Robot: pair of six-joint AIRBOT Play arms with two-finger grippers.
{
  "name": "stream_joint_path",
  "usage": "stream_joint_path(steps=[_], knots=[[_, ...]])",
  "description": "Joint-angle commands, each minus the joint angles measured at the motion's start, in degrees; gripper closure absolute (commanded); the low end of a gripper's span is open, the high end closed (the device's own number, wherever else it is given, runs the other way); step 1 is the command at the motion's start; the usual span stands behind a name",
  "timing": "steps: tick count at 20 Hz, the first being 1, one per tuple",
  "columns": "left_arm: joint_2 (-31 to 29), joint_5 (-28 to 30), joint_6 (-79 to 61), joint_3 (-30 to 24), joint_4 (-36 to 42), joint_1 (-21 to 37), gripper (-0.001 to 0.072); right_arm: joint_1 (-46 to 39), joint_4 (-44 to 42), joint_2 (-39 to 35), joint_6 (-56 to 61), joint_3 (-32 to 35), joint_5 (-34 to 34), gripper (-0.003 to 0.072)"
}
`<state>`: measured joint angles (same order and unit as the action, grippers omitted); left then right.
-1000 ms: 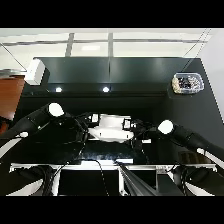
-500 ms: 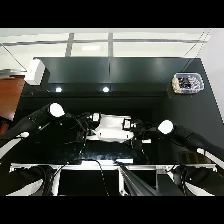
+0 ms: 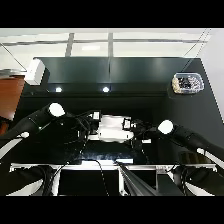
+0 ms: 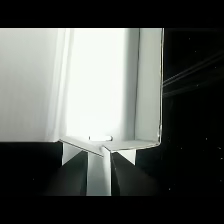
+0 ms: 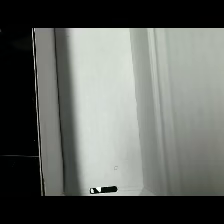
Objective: Fold the box and place the chain.
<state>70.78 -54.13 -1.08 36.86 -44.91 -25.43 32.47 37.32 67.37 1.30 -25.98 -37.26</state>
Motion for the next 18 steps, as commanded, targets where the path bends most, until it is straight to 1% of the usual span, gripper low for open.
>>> stream_joint_path(steps=[1, 3, 4, 7, 14, 15, 16, 17, 18], knots=[[0.1, 0.4, 0.0, 0.0, 0.7, -1.7, 0.0559, 0.0, 0.0, 0.0, 0.0, 0.0, 0.0, 0.0330], [0.1, 1.9, 0.0, 0.0, 0.7, -2.7, 0.0607, 0.0, 0.0, 0.0, 0.0, 0.0, 0.0, 0.0330], [0.1, 3.0, 0.0, 0.0, 0.7, -3.1, 0.0614, 0.0, 0.0, 0.0, 0.0, 0.0, 0.0, 0.0330], [0.3, 4.5, 0.0, 0.0, 1.3, -4.2, 0.0614, 0.0, 0.0, 0.0, 0.0, 0.0, 0.0, 0.0330], [1.7, 4.0, 0.1, 0.0, 2.4, -4.6, 0.0614, 0.0, 0.0, 0.0, 0.0, 0.0, 0.0, 0.0330], [1.7, 3.9, 0.1, 0.0, 2.4, -4.6, 0.0595, 0.0, 0.0, 0.0, 0.0, 0.0, 0.0, 0.0330], [1.7, 4.0, 0.1, 0.0, 2.4, -4.6, 0.0520, 0.0, 0.0, 0.0, 0.0, 0.0, 0.0, 0.0330], [1.7, 4.0, 0.0, 0.0, 2.4, -4.6, 0.0464, 0.0, 0.0, 0.0, 0.0, 0.0, 0.0, 0.0330], [1.7, 4.0, 0.0, 0.0, 2.4, -4.6, 0.0462, 0.0, 0.0, 0.0, 0.0, 0.0, 0.0, 0.0330]])
